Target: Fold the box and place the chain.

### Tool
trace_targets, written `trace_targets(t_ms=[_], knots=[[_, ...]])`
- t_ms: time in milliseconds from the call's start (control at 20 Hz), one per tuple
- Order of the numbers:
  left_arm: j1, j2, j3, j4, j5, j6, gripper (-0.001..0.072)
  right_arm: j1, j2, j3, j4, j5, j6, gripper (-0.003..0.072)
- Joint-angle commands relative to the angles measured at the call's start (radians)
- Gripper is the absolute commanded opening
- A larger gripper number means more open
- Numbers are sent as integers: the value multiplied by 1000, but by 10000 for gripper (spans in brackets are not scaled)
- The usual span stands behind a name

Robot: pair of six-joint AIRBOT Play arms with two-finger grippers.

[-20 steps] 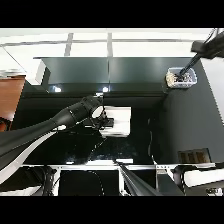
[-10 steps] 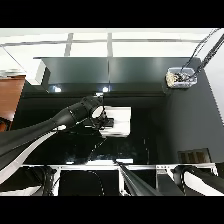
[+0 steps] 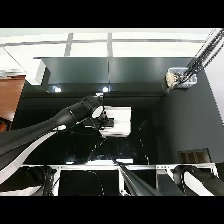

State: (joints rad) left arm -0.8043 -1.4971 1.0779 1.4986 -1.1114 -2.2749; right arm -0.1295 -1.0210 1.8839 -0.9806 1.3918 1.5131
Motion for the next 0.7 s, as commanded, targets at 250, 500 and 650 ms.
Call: trace_targets(t_ms=[250, 500, 650], knots=[[1, 1, 0, 0, -1, 0, 27, 1, 10, 0, 361, 50, -26, 16], [1, 1, 0, 0, -1, 0, 27, 63, 10, -6, 428, 76, -30, 16], [1, 1, 0, 0, -13, 0, 27, 144, 6, -23, 428, 74, -30, 16]])
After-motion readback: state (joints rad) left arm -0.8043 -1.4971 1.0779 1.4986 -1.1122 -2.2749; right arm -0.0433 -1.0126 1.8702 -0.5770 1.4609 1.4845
